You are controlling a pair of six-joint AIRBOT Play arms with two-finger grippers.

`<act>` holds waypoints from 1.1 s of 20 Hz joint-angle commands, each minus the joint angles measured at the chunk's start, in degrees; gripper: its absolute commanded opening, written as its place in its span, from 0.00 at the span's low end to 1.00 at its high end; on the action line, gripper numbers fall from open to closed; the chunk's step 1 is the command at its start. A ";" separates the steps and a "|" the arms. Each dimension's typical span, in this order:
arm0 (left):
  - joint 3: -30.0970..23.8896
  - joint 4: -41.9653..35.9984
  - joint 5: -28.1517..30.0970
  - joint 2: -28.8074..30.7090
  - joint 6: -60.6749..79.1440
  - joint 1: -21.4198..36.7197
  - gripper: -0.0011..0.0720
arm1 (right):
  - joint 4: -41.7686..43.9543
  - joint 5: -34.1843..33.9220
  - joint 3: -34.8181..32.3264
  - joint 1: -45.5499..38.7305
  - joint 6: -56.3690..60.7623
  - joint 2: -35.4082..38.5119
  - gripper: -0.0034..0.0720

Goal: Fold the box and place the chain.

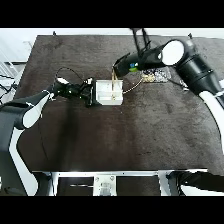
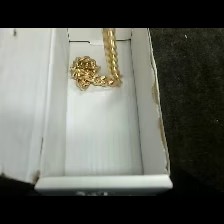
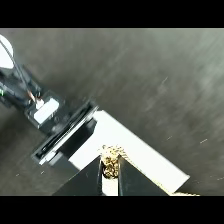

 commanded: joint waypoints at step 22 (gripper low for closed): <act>0.02 -0.02 -0.07 0.00 0.00 -0.04 0.66 | 2.99 -2.93 -10.40 -16.72 2.10 -4.87 0.52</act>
